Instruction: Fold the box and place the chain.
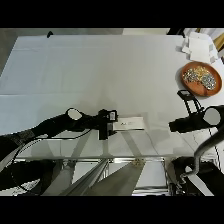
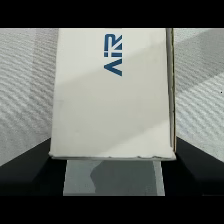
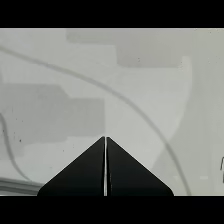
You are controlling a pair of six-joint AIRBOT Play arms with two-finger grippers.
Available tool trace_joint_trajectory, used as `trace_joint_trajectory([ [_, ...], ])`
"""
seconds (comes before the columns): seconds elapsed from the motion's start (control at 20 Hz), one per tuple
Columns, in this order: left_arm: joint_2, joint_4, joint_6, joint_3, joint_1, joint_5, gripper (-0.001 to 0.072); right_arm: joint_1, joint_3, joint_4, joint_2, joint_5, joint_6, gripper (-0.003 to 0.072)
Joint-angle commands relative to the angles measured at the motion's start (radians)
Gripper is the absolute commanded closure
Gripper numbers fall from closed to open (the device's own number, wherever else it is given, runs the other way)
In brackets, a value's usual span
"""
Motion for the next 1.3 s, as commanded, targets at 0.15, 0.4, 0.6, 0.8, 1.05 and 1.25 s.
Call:
trace_joint_trajectory([
  [0.15, 0.001, 0.0, 0.0, 0.0, 0.001, 0.0, 0.0297, -0.003, 0.001, -0.006, 0.001, 0.041, 0.003, 0.067],
  [0.4, 0.001, 0.0, 0.0, 0.0, 0.001, 0.0, 0.0297, -0.003, 0.001, -0.006, 0.001, 0.041, 0.003, 0.067],
  [0.6, 0.001, 0.0, 0.0, 0.0, 0.001, 0.0, 0.0297, -0.003, 0.001, -0.006, 0.001, 0.041, 0.003, 0.067],
  [0.8, 0.001, 0.0, 0.0, 0.0, 0.001, 0.0, 0.0297, -0.003, 0.001, -0.006, 0.001, 0.041, 0.003, 0.067],
  [1.05, 0.001, 0.0, 0.0, 0.0, 0.001, 0.0, 0.0297, -0.003, 0.001, -0.006, 0.001, 0.041, 0.003, 0.067],
  [1.25, 0.003, 0.0, 0.001, 0.0, 0.002, 0.0, 0.0521, -0.003, 0.001, -0.006, 0.001, 0.041, 0.003, 0.067],
])
